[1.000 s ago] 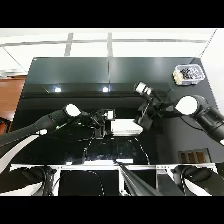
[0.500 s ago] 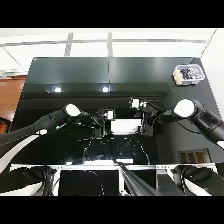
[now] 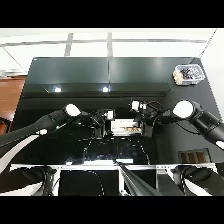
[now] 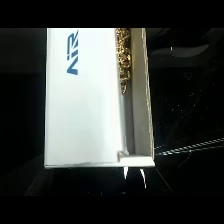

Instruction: Fold the box and place the chain.

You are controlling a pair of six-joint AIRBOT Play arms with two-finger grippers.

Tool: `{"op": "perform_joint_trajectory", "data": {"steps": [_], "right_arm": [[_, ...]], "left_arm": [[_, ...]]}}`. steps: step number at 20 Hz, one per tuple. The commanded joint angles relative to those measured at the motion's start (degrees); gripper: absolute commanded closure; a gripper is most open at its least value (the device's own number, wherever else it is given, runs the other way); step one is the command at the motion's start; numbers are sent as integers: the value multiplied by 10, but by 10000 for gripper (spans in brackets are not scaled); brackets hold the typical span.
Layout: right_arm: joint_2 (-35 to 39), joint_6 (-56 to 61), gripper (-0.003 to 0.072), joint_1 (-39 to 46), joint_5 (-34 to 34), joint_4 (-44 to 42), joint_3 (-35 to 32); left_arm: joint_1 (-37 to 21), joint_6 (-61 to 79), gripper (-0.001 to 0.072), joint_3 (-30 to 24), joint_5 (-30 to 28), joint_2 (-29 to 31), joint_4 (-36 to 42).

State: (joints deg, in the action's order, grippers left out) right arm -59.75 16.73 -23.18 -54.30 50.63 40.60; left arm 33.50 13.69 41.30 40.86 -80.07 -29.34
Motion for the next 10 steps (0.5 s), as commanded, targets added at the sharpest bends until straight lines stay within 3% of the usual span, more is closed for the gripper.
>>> {"op": "perform_joint_trajectory", "data": {"steps": [1, 10], "right_arm": [[-2, 0, 503, 0, -11, 0, -1], [-2, 0, 481, 0, -10, 0, -9]], "left_arm": [[0, 0, 224, 0, -1, 0, 0], [0, 0, 223, 0, -1, 0, 0]]}}
